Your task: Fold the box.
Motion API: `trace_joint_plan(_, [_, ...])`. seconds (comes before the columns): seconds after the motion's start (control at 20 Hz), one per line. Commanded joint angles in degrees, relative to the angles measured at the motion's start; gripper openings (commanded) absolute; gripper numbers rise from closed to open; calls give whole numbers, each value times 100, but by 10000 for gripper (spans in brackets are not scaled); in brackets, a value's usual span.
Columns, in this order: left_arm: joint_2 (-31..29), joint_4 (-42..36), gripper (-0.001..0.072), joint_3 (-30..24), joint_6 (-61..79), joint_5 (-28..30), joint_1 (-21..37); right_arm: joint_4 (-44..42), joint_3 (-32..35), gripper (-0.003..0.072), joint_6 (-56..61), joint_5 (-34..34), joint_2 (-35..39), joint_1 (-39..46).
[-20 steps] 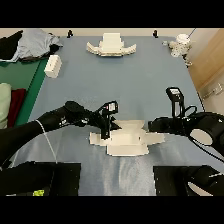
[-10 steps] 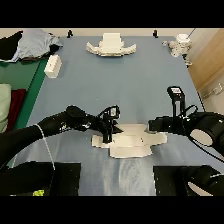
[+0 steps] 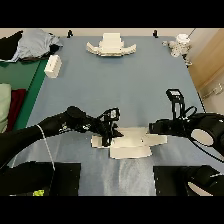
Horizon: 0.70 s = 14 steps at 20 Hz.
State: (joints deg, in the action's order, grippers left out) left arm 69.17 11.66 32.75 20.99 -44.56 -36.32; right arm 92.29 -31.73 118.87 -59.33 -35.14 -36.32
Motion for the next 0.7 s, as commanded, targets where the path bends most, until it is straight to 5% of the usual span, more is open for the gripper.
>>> trace_joint_plan(0.0, [-7, -9, 14, -2, 0, -42, -2, -798, 0, 2, -85, -957, 114, -63])
trace_joint_plan(0.25, [-7, -11, 14, -2, 0, -46, -2, -1316, 2, 2, 35, -1425, 411, -450])
trace_joint_plan(0.55, [-7, -11, 13, 0, 0, -46, -4, -1762, 46, 29, -3519, -1397, -153, -2142])
trace_joint_plan(0.65, [-7, -11, 14, -2, 0, -46, -2, -1257, 133, 539, -3943, -1172, -435, -2688])
